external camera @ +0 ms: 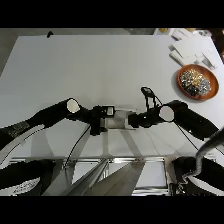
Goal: Fold the box and place the chain.
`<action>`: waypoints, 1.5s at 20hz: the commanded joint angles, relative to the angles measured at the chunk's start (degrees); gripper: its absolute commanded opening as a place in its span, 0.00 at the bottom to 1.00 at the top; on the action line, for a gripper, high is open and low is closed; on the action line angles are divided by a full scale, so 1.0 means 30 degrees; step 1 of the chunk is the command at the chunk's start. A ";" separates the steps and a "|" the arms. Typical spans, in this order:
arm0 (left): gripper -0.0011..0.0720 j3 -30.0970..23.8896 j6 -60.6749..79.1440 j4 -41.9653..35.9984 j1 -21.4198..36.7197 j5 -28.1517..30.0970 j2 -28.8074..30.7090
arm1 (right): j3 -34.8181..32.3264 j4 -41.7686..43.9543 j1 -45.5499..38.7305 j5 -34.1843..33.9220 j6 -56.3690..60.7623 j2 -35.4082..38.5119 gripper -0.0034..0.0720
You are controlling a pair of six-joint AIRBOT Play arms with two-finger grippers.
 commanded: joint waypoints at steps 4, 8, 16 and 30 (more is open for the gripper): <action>0.20 0.0000 0.0000 0.0000 0.0015 0.0000 0.0015 | 0.1013 -0.2302 0.1209 0.0984 0.3162 -0.0976 0.36; 0.20 0.0000 0.0000 0.0000 0.0015 0.0007 0.0015 | 0.2470 -0.3912 0.2528 0.2142 0.4386 -0.2608 0.39; 0.20 0.0000 0.0000 0.0000 0.0015 0.0007 0.0015 | 0.2739 -0.5938 0.3308 0.2419 0.7227 -0.3759 0.18; 0.20 0.0000 0.0000 0.0000 0.0015 0.0000 0.0015 | 0.2739 -0.5690 0.3665 0.2295 0.7985 -0.4714 0.07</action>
